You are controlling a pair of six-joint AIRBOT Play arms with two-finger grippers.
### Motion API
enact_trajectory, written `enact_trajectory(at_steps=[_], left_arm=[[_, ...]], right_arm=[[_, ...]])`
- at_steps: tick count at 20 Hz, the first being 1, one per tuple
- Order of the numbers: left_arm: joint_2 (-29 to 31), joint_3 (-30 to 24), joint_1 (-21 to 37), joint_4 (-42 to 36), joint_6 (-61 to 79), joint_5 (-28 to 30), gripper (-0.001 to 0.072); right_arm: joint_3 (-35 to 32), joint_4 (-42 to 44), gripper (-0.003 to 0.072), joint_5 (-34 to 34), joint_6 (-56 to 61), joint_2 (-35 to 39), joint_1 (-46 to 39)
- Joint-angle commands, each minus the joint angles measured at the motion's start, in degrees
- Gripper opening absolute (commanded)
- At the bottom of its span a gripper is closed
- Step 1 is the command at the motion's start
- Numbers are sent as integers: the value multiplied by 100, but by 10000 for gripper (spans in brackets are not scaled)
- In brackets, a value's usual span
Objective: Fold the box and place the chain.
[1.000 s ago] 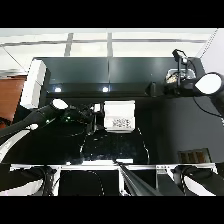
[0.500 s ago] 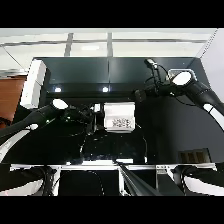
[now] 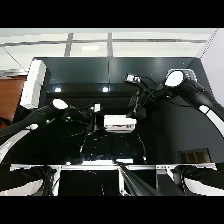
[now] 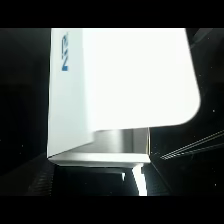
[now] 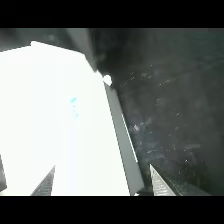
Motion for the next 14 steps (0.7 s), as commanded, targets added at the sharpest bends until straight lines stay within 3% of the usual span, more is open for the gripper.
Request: enact_trajectory(at_steps=[1, 14], left_arm=[[-4, 4, -4, 2, 2, 0, 286], [-4, 4, -4, 2, 2, 0, 286]], right_arm=[[-72, -264, 649, 177, -136, 4, 138], [-317, -507, 649, 85, -140, 48, 389]])
